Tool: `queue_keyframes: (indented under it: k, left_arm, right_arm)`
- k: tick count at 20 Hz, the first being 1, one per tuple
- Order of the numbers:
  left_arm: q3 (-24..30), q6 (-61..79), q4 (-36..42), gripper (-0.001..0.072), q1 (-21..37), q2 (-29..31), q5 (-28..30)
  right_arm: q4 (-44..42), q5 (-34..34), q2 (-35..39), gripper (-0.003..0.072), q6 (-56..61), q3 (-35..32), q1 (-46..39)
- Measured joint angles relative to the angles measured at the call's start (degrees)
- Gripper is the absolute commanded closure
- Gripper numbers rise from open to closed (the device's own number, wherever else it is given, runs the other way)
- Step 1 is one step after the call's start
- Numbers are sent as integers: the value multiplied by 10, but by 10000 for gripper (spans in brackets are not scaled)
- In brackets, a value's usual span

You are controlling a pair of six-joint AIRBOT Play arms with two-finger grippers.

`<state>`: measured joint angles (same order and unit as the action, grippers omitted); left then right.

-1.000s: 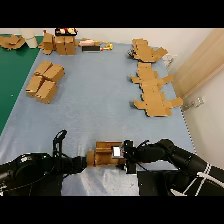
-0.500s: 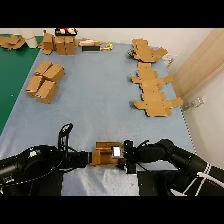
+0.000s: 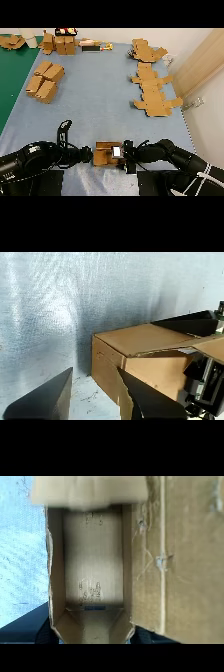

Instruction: Fold the box.

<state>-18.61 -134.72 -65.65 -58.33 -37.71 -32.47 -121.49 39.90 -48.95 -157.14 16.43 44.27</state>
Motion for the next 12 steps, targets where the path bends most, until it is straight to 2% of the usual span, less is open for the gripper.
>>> queue_keyframes:
  k: [7,12]
  left_arm:
    - [-7,5,11,290,1,0,-18]
    - [-16,7,8,290,16,12,-61]
  right_arm:
    - [0,-3,0,252,0,0,0]
    - [0,-4,0,252,0,0,0]
